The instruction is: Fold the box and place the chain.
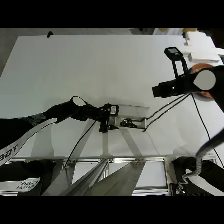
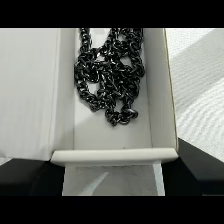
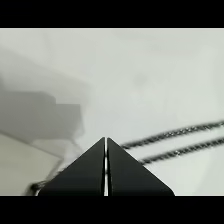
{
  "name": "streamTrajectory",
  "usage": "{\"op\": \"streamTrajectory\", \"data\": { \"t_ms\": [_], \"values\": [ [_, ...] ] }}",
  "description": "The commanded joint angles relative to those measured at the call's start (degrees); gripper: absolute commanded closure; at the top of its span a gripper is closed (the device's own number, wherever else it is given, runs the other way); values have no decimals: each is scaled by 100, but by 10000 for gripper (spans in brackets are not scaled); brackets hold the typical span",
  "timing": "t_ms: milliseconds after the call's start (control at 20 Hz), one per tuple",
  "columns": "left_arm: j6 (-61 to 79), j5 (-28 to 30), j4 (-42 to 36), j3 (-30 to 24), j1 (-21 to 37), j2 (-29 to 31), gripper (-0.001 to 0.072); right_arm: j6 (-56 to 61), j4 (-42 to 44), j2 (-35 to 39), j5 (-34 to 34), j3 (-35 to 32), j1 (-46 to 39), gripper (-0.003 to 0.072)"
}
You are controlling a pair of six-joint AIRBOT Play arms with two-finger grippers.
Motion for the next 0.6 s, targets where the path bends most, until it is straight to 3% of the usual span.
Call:
{"op": "streamTrajectory", "data": {
  "t_ms": [0, 50, 550],
  "values": [
    [0, 2, 0, -2, 2, 2, 501, 149, -389, -610, 247, -140, -562, 568],
    [0, 2, 2, -2, 4, 0, 501, 146, -393, -763, 232, -221, -601, 458],
    [2, 0, 0, -2, 2, 0, 501, 326, -385, -1305, -389, -774, -601, 449]
  ]
}}
